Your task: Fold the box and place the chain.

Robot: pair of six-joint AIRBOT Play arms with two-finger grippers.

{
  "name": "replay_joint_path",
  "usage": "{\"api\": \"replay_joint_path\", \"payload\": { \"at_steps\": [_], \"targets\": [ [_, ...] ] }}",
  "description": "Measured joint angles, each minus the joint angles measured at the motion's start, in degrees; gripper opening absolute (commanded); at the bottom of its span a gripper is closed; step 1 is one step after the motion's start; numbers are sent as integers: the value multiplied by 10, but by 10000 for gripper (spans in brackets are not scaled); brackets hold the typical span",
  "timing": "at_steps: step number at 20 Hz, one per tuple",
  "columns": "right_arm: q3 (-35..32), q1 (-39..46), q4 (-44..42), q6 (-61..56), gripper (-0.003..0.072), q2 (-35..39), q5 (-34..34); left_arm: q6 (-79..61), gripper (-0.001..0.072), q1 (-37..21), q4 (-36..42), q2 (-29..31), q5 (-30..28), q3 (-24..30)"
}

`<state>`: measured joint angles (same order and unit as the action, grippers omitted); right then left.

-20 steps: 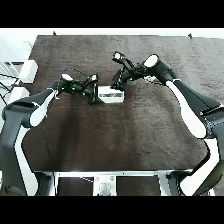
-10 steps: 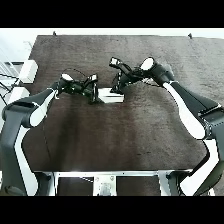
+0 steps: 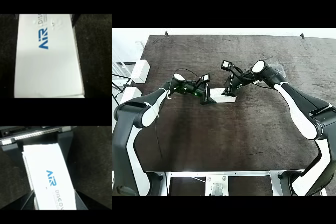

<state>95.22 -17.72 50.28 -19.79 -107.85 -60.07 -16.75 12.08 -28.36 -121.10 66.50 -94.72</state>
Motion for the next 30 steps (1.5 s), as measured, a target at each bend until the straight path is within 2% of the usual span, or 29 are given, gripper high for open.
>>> {"api": "replay_joint_path", "payload": {
  "at_steps": [11,12,13,14,15,16,22,30],
  "targets": [
    [-15,30,-97,66,543,2,-56,2,363,1,0,0,2,0],
    [-15,35,-109,73,506,3,-61,2,364,1,0,0,2,0],
    [-15,39,-122,82,302,3,-66,2,364,1,0,0,2,0],
    [-15,43,-136,89,165,3,-73,2,363,1,0,0,1,0],
    [-17,45,-146,97,61,3,-78,2,363,1,1,0,1,0],
    [-19,47,-154,102,17,3,-82,2,363,1,1,0,1,0],
    [-52,53,-179,101,17,-26,-91,2,363,1,1,0,-1,0],
    [-60,50,-162,57,17,-50,-90,1,363,1,0,0,-1,0]
  ]
}}
